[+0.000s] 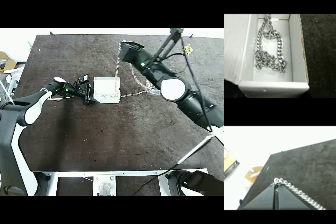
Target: Fold the box and place the chain.
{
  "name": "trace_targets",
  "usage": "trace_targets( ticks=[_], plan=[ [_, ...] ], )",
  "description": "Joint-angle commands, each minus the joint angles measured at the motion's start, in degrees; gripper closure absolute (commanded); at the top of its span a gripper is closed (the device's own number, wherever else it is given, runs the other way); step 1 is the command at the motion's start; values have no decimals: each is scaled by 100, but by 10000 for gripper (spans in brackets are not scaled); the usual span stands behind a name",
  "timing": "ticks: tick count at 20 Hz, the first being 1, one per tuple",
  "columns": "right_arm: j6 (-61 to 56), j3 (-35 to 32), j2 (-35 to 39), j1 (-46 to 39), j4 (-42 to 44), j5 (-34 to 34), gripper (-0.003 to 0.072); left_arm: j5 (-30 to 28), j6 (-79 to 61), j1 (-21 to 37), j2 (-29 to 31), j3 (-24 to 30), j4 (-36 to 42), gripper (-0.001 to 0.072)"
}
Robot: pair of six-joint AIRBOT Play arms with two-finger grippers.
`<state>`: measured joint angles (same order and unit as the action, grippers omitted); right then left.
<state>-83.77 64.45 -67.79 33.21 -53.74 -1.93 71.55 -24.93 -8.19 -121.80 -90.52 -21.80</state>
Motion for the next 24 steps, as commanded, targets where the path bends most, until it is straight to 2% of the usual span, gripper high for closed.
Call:
trace_targets(
  ticks=[1,5,11,12,13,14,15,18,22,24],
  plan=[
    [-72,157,-415,286,-94,103,686,-4,0,2,2,-2,0,546],
    [-166,66,-758,321,-92,632,685,-2,0,2,2,-2,-2,546],
    [-503,-551,-1239,291,-92,782,683,-4,0,2,2,-2,-2,546],
    [-503,-553,-1355,269,-92,776,609,-7,0,2,2,-2,-2,546],
    [-501,-553,-1447,223,-94,758,338,-4,0,2,2,-2,-2,545],
    [-498,-553,-1473,151,-96,782,311,-4,0,2,2,-2,-2,546],
    [-501,-553,-1445,68,-114,846,373,-7,0,2,2,-2,-2,546],
    [-501,-614,-1108,-387,-413,1567,369,-4,0,2,2,-2,0,545],
    [-667,-1878,-361,-1440,-455,1659,369,-4,0,2,2,-2,-2,546],
    [-780,-2317,-348,-2090,-455,1563,369,-4,0,2,2,-2,-2,545]
  ],
)
